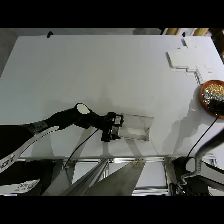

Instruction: Fold the box and place the chain.

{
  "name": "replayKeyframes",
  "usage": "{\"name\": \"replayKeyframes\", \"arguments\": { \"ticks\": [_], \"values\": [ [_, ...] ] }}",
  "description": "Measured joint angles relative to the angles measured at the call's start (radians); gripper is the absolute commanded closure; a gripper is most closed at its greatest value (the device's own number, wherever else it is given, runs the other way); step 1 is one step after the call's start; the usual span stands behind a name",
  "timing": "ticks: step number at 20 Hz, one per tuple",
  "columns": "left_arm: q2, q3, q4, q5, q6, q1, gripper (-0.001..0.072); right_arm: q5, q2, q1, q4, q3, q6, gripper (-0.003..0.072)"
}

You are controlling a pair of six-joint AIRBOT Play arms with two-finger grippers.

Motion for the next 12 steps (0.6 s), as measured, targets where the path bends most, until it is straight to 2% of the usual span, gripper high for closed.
{"name": "replayKeyframes", "arguments": {
  "ticks": [12],
  "values": [
    [0.0,0.0,0.0,0.0,0.0,0.0,0.05,-0.013,-0.024,0.0,0.001,0.0,0.0,0.0468]
  ]
}}
